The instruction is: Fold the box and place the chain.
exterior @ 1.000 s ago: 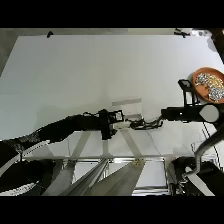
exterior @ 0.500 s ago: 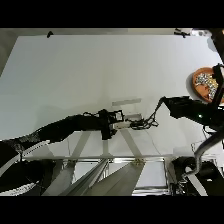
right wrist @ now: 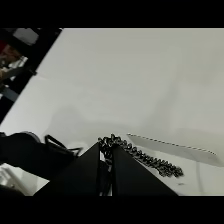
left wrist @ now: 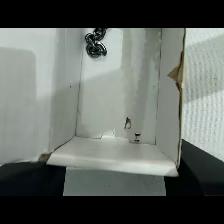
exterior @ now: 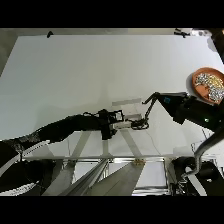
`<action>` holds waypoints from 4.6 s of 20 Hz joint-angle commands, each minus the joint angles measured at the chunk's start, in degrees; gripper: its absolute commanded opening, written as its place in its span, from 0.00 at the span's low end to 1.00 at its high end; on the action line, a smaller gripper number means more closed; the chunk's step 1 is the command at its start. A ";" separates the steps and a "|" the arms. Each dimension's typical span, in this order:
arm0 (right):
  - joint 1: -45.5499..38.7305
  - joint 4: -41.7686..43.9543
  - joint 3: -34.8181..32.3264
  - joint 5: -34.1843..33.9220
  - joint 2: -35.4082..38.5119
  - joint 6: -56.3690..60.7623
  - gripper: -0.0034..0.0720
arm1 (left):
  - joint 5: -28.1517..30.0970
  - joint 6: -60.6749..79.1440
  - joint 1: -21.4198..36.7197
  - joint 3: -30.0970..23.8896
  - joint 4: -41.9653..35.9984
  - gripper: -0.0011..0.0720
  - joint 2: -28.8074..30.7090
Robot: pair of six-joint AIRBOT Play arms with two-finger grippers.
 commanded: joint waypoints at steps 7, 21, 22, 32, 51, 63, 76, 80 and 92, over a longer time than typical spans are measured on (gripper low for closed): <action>0.00 17.27 0.04 -0.11 -0.35 -9.29 0.06 | 0.00 0.02 0.00 0.00 0.02 0.37 -0.02; 10.36 -3.39 -1.18 2.14 -23.87 -6.16 0.06 | 0.00 0.02 0.00 0.00 0.02 0.37 -0.02; 12.46 -4.37 -1.18 -0.24 -26.43 -6.10 0.06 | 0.00 0.00 0.00 0.00 0.02 0.37 -0.02; 15.26 -24.35 -1.18 -4.04 -35.30 6.60 0.07 | 0.00 0.00 0.00 0.00 0.00 0.37 -0.02; 15.23 -51.87 11.06 24.79 -31.43 -24.96 0.38 | 0.00 0.02 0.00 0.00 0.00 0.37 -0.02; 15.26 -46.23 8.74 6.88 -47.74 -48.30 0.57 | 0.00 0.00 0.00 0.00 0.02 0.37 -0.02; 15.26 -37.92 1.51 -1.27 -47.78 -52.68 0.43 | 0.00 0.00 0.00 0.00 0.02 0.37 -0.02; 15.23 -37.88 1.51 -0.87 -47.78 -52.65 0.23 | 0.00 0.00 0.00 0.00 0.00 0.37 -0.02; 15.23 -42.16 1.53 0.57 -38.84 -52.22 0.06 | -0.02 0.02 0.00 0.00 0.02 0.37 -0.02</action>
